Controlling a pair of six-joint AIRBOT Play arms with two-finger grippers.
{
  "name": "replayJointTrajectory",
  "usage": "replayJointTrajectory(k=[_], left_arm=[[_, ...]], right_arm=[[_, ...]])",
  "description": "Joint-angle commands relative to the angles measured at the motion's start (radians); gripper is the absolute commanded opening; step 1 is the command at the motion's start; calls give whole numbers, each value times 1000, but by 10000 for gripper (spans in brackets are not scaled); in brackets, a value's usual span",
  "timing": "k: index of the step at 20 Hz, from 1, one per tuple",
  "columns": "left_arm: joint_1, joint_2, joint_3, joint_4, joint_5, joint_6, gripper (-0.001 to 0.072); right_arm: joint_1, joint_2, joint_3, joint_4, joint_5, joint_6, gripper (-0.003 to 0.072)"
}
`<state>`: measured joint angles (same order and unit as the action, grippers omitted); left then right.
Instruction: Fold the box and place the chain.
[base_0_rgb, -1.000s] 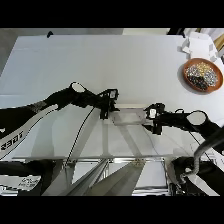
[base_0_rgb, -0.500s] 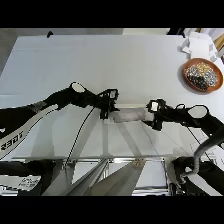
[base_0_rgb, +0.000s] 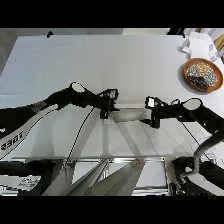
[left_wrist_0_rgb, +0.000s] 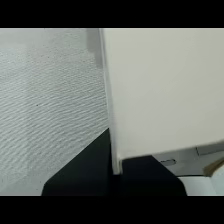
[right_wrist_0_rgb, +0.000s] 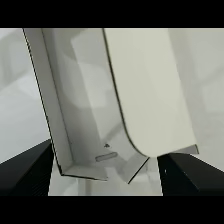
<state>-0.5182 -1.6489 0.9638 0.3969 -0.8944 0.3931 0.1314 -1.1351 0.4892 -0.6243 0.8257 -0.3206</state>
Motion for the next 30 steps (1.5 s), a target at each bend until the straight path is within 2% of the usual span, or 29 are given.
replayJointTrajectory(k=[1,12,13,14,15,23,24,28,30], left_arm=[[-1,0,0,0,0,0,13],[-1,0,1,0,0,0,13],[-1,0,1,0,0,0,13],[-1,0,0,0,0,0,13],[-1,0,0,0,0,0,13],[-1,0,1,0,0,0,13],[-1,0,0,0,0,0,13],[-1,0,1,0,0,0,13],[-1,0,1,0,0,0,13]], right_arm=[[0,-46,6,-7,26,-7,650],[0,-107,7,66,16,-138,641],[0,-116,7,65,15,-138,637],[0,-122,7,65,15,-138,589],[0,-129,8,65,15,-139,577],[0,-153,8,64,-7,-164,570],[-1,-153,7,64,-7,-168,536],[-1,-153,8,64,-8,-185,510],[0,-153,7,64,-11,-186,449]])
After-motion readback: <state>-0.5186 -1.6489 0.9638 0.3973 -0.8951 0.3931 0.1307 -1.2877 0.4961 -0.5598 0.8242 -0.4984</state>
